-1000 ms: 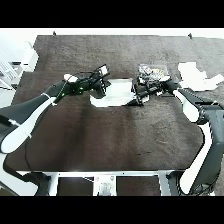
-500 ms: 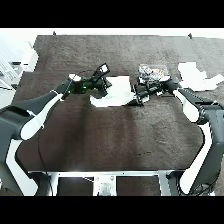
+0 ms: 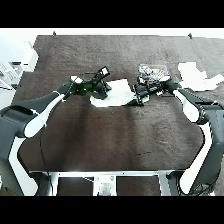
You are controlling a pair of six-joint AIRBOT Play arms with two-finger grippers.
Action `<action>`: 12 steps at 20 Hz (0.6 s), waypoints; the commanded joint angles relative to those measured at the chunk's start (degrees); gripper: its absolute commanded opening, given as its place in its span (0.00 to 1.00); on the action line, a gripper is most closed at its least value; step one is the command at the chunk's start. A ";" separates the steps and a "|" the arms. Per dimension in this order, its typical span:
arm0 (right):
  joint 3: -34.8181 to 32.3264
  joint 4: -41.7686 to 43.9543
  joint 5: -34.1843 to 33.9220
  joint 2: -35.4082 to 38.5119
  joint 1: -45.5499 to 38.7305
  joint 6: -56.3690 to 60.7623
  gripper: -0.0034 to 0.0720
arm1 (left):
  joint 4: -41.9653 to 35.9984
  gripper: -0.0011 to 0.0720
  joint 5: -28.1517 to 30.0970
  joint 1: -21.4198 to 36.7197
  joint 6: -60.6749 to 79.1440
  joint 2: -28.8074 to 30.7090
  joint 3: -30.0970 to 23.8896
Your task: Fold the box and place the chain.
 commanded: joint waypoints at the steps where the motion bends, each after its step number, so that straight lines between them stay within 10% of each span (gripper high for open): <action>1: 0.02 -0.02 -0.09 0.02 0.04 0.00 0.62 | 0.94 0.04 -1.38 -0.02 -0.31 0.00 0.44; 5: 0.02 -0.02 -0.09 0.02 0.04 0.00 0.62 | 1.01 0.04 -7.23 0.55 1.14 1.20 3.50; 10: 0.02 -0.02 -0.09 0.02 0.04 0.00 0.62 | 1.57 0.05 -30.27 7.65 0.48 5.20 7.26; 12: 0.02 -0.02 -0.09 0.02 0.04 0.00 0.62 | 5.57 0.76 -36.20 10.03 -1.40 6.93 7.28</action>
